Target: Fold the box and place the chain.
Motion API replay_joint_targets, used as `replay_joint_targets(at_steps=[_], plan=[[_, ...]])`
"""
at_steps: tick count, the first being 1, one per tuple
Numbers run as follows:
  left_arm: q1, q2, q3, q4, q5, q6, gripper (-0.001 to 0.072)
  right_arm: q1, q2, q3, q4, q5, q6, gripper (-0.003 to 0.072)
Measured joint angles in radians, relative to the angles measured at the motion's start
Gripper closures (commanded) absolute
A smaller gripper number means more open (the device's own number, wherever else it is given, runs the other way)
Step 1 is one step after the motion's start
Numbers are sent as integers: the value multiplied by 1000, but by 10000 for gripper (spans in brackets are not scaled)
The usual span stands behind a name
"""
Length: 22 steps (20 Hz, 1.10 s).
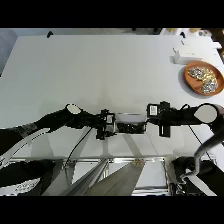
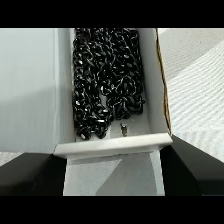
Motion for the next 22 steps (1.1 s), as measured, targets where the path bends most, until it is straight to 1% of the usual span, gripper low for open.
replay_joint_targets(at_steps=[2,5,9,11,13,14,15,18,21,22], plan=[[0,0,0,0,0,0,501,0,0,37,68,51,22,673],[0,0,0,0,0,0,501,0,0,63,201,103,35,673],[0,0,0,0,0,2,501,8,0,73,339,123,44,672],[0,0,0,0,0,2,501,32,-3,75,370,109,45,671],[0,0,0,0,0,1,501,66,-17,76,370,83,47,656],[0,0,0,0,0,2,501,82,-30,76,358,69,49,557],[0,0,0,0,0,2,501,97,-47,76,335,59,53,488],[0,0,0,0,0,1,501,122,-107,76,286,35,94,488],[0,0,0,0,0,2,501,132,-143,76,271,25,117,496],[0,0,0,0,0,2,501,134,-144,76,268,24,125,539]])
